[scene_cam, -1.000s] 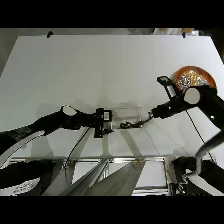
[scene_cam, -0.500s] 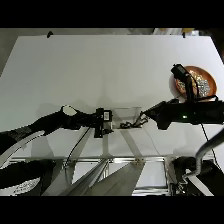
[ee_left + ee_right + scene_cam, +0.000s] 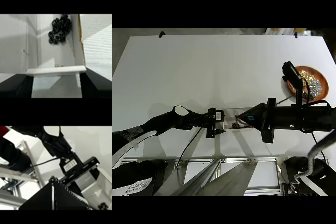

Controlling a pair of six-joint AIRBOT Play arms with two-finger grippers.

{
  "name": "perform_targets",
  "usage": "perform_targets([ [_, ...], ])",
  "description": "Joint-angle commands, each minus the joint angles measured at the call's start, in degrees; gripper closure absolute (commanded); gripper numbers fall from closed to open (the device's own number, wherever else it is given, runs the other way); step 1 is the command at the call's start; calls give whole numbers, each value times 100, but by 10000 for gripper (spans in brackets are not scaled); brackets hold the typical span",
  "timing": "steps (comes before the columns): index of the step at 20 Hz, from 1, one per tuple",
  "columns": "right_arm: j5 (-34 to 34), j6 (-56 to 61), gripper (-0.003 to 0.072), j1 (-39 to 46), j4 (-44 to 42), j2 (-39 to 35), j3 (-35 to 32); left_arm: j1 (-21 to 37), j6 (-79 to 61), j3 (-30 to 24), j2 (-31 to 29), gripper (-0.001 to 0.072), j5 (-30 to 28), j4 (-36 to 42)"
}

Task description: Fold the box and place the chain.

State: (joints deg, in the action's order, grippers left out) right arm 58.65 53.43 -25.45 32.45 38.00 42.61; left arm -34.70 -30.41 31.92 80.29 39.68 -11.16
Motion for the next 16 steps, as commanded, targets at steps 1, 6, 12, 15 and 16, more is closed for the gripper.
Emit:
perform_targets([
  [1,-269,-120,668,-234,50,192,7,-2,0,0,-2,567,0,-2],
  [6,-420,-297,667,-234,-407,483,7,-4,0,0,-2,567,0,-2],
  [12,-411,170,667,-234,892,544,4,-2,0,0,-2,567,-2,-2],
  [15,-385,247,667,-234,1025,817,-48,-2,0,0,-2,567,-2,-2],
  [16,-385,219,667,-234,990,935,-94,-2,0,0,-2,567,0,-2],
])
